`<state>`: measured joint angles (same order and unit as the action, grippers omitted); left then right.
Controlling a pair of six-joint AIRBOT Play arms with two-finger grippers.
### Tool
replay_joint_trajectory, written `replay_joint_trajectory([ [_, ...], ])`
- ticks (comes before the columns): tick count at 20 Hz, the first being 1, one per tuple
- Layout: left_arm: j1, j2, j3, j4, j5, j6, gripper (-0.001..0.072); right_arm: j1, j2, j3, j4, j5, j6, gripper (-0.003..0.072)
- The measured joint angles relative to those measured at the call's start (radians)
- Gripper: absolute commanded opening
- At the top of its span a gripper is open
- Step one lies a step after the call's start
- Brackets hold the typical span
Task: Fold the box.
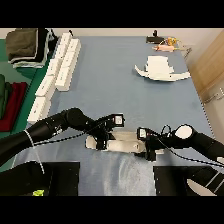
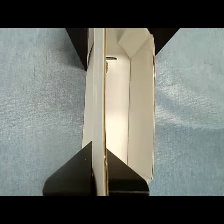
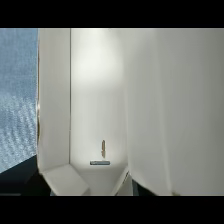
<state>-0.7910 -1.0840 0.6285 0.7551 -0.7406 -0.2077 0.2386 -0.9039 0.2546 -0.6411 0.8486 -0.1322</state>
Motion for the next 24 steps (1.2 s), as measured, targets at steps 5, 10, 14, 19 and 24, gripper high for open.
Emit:
replay_joint_trajectory([
  [5, 0.000, 0.000, 0.000, 0.000, -0.001, 0.000, 0.0015, 0.000, 0.002, -0.012, 0.020, -0.009, 0.000, 0.0683],
  [10, 0.000, 0.000, 0.000, 0.000, 0.000, 0.000, 0.0015, 0.000, 0.008, -0.019, 0.040, -0.024, -0.001, 0.0538],
  [14, 0.000, 0.000, 0.000, 0.000, 0.000, 0.000, 0.0015, 0.000, 0.018, -0.022, 0.038, -0.020, 0.001, 0.0506],
  [19, 0.000, 0.000, 0.000, 0.000, 0.000, 0.000, 0.0015, 0.001, 0.021, -0.022, 0.024, -0.029, -0.015, 0.0508],
  [24, 0.000, 0.000, 0.000, 0.000, 0.000, 0.000, 0.0015, 0.001, 0.021, -0.017, 0.016, -0.053, -0.051, 0.0516],
])
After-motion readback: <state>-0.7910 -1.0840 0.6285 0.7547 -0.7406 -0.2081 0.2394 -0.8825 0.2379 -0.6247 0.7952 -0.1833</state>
